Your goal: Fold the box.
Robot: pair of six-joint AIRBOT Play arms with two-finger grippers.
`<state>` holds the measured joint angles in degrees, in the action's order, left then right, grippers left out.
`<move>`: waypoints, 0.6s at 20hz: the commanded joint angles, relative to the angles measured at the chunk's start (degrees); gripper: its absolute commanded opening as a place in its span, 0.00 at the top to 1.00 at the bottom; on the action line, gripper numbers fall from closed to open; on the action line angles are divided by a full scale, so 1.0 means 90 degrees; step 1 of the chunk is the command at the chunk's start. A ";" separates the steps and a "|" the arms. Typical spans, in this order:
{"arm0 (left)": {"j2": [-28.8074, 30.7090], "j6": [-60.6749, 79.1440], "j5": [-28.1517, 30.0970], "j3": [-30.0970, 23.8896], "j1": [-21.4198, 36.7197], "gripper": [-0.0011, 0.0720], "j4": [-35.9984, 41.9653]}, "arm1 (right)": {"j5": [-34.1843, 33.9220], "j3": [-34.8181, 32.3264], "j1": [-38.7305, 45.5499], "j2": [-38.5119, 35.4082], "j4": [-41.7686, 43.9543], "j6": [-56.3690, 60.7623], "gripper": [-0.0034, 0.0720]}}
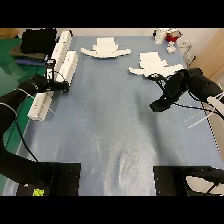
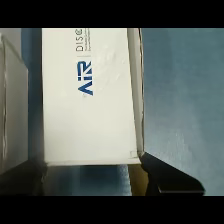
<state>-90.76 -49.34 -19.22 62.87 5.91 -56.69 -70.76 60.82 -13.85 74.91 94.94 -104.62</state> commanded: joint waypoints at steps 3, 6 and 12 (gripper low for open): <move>-0.0780 -0.0095 -0.0253 0.1171 -0.0010 0.38 -0.0061 | 0.0000 0.0005 0.0005 0.0002 0.0000 0.0002 0.95; -0.0816 -0.0114 -0.0279 0.1209 -0.0010 0.38 -0.0369 | 0.0000 0.0005 0.0005 0.0002 0.0000 0.0002 0.95; -0.0988 -0.0180 -0.0680 0.1209 -0.0010 0.38 -0.0423 | 0.0000 0.0005 0.0005 0.0000 0.0000 0.0002 0.95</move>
<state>-98.83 -50.68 -23.22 73.47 5.80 -60.03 -70.76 60.84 -13.85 74.91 94.91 -104.62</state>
